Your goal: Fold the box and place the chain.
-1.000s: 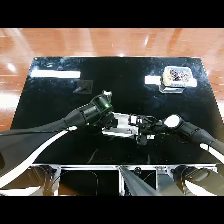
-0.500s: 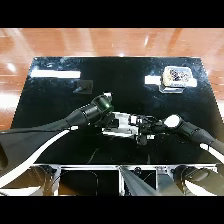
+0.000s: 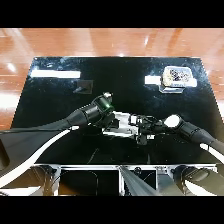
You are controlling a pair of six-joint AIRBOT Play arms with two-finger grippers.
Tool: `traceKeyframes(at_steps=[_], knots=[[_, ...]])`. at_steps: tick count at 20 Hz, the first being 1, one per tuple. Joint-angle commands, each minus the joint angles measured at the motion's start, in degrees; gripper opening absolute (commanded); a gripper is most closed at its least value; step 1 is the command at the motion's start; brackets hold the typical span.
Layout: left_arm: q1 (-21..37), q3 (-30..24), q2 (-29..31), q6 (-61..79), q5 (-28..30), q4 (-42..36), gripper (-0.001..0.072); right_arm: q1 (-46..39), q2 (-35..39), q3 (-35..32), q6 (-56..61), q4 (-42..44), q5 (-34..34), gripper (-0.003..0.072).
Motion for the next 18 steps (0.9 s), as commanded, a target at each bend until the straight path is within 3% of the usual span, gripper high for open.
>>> traceKeyframes(at_steps=[1, 2, 9, 11, 18], knots=[[0.02, -0.02, -0.15, 0.02, 0.02, 0.0, 0.0099, 0.07, -0.04, -0.04, 0.0, 0.02, 0.0, 0.0551], [-0.02, 0.0, -0.15, 0.2, 0.02, 0.0, 0.0024, 0.07, -0.04, -0.04, 0.02, 0.02, 0.0, 0.0551], [-0.04, 0.02, 0.26, 0.17, 0.66, -0.02, 0.0026, 0.04, -0.02, 0.0, 0.92, 0.0, 0.02, 0.0573], [0.13, 0.02, 0.87, 0.17, 1.44, 0.07, 0.0026, 0.02, 0.59, 0.15, 2.03, -0.07, 0.02, 0.072], [3.8, 0.02, 1.99, 0.17, 4.04, 0.68, 0.0026, -0.57, 5.81, 0.44, 8.96, -6.23, 1.73, 0.072]])
